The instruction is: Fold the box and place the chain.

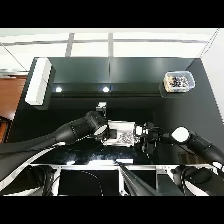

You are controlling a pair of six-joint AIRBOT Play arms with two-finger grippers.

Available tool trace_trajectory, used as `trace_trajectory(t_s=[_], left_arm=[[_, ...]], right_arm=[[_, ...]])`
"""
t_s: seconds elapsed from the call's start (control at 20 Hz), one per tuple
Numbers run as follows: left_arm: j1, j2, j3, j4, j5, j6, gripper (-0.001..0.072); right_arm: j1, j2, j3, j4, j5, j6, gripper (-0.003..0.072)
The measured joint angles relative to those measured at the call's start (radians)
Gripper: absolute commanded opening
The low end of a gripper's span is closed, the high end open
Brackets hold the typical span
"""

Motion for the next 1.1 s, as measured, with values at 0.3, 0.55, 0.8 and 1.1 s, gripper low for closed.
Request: trace_trajectory(t_s=[0.3, 0.55, 0.8, 1.1], left_arm=[[0.000, 0.000, 0.000, 0.000, -0.003, 0.000, 0.0026], [0.000, 0.000, 0.000, 0.000, 0.001, 0.000, 0.0026], [0.000, 0.000, 0.000, 0.000, 0.001, 0.000, 0.0026], [0.000, 0.000, 0.000, 0.000, 0.000, 0.000, 0.0026]], right_arm=[[0.002, -0.016, 0.001, 0.023, -0.013, -0.012, 0.0055], [0.002, 0.050, 0.044, -0.102, 0.014, 0.220, 0.0010], [0.001, 0.161, 0.211, -0.348, 0.222, 0.617, 0.0009], [0.001, 0.232, 0.525, -0.422, 0.508, 0.969, 0.0009]])
